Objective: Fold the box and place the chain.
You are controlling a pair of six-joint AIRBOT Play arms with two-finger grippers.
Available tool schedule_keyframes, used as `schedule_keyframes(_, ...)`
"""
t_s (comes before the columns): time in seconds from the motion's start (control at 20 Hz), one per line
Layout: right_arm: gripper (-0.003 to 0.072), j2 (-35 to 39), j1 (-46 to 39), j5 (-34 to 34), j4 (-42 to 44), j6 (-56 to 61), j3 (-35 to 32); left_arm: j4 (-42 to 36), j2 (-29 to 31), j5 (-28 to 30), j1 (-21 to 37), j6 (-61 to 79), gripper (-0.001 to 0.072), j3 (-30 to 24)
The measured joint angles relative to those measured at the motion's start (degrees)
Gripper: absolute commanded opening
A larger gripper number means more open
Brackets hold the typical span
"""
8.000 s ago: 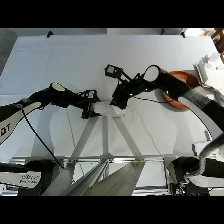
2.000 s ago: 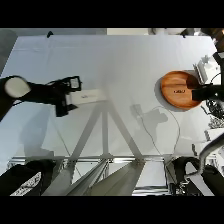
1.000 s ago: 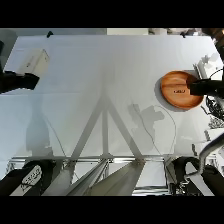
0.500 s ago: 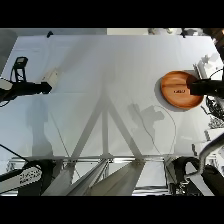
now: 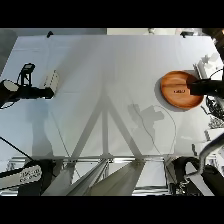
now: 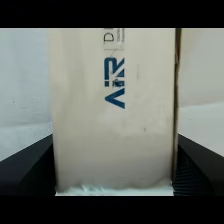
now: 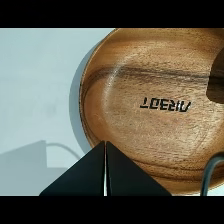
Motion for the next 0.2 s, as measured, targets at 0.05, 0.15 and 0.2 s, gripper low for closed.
schedule_keyframes(0.05, 0.001, 0.0, 0.0, 0.0, 0.02, 0.0, 0.0, 0.17, 0.87, -0.68, 0.0, -0.09, 0.0703, 0.0)
schedule_keyframes(0.15, 0.001, 0.0, 0.0, 0.0, 0.0, 0.0, 0.0, 0.24, 3.43, -1.16, 0.0, -0.13, 0.0703, 0.0)
schedule_keyframes(0.2, 0.001, 0.0, 0.0, 0.0, 0.02, 0.0, 0.0, 0.33, 4.96, -1.55, 0.0, -0.13, 0.0703, 0.0)
